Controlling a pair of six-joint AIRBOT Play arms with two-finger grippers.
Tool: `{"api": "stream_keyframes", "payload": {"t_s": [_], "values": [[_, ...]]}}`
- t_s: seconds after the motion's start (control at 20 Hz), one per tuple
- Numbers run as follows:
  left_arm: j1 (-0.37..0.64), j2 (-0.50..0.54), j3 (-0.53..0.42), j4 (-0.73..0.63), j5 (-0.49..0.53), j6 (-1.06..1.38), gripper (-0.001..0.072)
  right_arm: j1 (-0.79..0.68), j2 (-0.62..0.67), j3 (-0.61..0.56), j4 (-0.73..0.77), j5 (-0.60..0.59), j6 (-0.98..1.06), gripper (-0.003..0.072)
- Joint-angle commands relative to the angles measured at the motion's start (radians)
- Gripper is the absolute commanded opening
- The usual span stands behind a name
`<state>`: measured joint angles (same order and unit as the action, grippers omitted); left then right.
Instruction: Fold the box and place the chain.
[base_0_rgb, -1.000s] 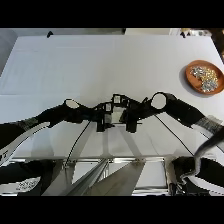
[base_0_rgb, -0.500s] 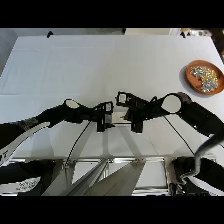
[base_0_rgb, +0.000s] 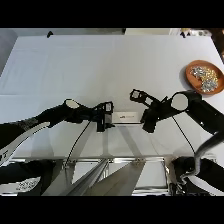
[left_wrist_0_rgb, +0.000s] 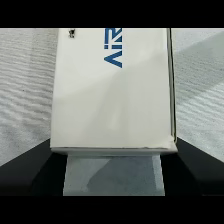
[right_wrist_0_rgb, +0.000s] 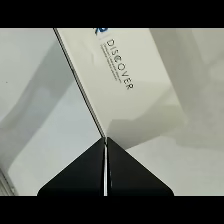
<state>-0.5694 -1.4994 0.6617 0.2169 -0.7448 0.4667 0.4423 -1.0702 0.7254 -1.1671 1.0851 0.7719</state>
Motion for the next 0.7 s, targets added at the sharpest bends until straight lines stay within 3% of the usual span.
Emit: {"api": "stream_keyframes", "payload": {"t_s": [0.0, 0.45, 0.65], "values": [[0.0, 0.0, 0.0, 0.0, 0.0, 0.0, 0.0209, -0.009, -0.009, -0.028, -0.004, -0.032, 0.013, 0.0021], [0.0, 0.0, 0.0, 0.0, 0.0, 0.0, 0.0209, -0.009, 0.007, -0.031, -0.007, -0.026, 0.014, 0.002], [0.0, 0.0, 0.0, 0.0, 0.0, 0.0, 0.0209, -0.01, 0.135, 0.006, -0.077, 0.145, 0.107, 0.0021]]}}
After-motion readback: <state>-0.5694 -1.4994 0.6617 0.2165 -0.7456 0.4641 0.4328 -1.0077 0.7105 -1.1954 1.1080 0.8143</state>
